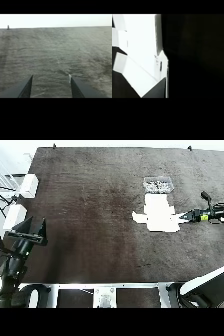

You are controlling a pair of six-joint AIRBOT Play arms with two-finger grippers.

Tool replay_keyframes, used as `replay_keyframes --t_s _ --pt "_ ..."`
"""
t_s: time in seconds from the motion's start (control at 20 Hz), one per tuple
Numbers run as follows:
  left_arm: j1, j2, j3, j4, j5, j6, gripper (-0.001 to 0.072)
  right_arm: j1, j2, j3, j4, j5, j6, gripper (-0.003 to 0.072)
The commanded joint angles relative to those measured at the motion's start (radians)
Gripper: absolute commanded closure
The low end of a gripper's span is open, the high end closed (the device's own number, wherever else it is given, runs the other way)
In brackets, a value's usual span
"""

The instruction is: Fold the box and place the chain.

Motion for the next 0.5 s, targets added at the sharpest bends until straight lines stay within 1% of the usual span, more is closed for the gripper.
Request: replay_keyframes --t_s 0.0,0.05,0.1,0.25,0.35,0.45 --pt "0.000 -0.003 0.001 0.000 -0.120 -0.069 0.0183 0.013 0.068 -0.119 0.106 0.015 -0.050 0.0683" --pt "0.000 -0.012 0.001 0.000 -0.157 -0.076 0.0183 0.022 0.113 -0.188 0.142 -0.020 -0.065 0.0683" --pt "0.000 -0.029 0.001 0.000 -0.169 -0.085 0.0183 0.039 0.164 -0.267 0.183 -0.061 -0.093 0.0683" --pt "0.000 -0.117 0.013 0.000 -0.179 -0.119 0.0183 0.134 0.298 -0.481 0.268 -0.201 -0.123 0.0683" --pt "0.000 -0.200 0.066 0.005 -0.186 -0.116 0.0183 0.236 0.359 -0.586 0.277 -0.300 -0.123 0.0683" --pt "0.000 -0.321 0.155 0.031 -0.184 -0.117 0.0183 0.342 0.379 -0.621 0.327 -0.348 -0.122 0.0683"
